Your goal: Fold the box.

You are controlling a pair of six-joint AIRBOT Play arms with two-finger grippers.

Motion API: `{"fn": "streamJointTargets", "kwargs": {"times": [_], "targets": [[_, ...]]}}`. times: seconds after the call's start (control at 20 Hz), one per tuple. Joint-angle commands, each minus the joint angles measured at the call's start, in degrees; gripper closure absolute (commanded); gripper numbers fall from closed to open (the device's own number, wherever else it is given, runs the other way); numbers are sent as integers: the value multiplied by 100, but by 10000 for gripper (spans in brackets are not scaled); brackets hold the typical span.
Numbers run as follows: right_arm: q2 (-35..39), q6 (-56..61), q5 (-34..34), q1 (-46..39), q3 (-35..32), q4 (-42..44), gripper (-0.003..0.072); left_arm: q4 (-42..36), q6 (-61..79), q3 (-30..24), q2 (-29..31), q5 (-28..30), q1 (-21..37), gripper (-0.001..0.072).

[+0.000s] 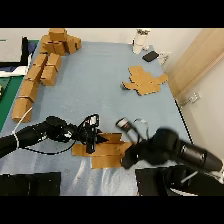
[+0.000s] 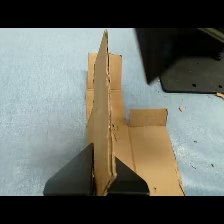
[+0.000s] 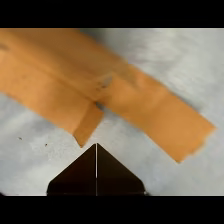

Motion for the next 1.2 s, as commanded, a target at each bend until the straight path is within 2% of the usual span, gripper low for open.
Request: {"fn": "streamJointTargets", "kwargs": {"times": [0.0, 0.1, 0.15, 0.2, 0.25, 0.45, 0.55, 0.9, 1.15], "targets": [[151, 328, 1392, 2304, -570, -1578, 684, 0, 2, 0, -2, 2, -2, 698], [-68, 323, 1639, 3104, -748, -2398, 675, 0, 2, 0, -2, 4, 2, 698], [-192, 321, 1646, 3270, -776, -2544, 541, 0, 2, 0, -2, 4, 2, 698], [-319, 321, 1650, 3329, -774, -2553, 345, 0, 2, 0, -2, 2, -2, 697], [-437, 321, 1648, 3331, -774, -2553, 273, 0, 2, 0, -2, 2, -2, 698], [-699, 299, 1650, 3331, -774, -2500, 268, 0, 2, 0, -2, 2, -2, 697], [-702, 299, 1644, 3331, -776, -2450, 224, 0, 2, 0, -2, 2, -2, 697], [-1137, 420, 1563, 3327, -774, -3134, 249, 0, 2, 0, -2, 2, -2, 697], [-1110, 535, 1556, 3324, -756, -3296, 255, 0, 0, 0, -2, 4, -2, 698]]}}
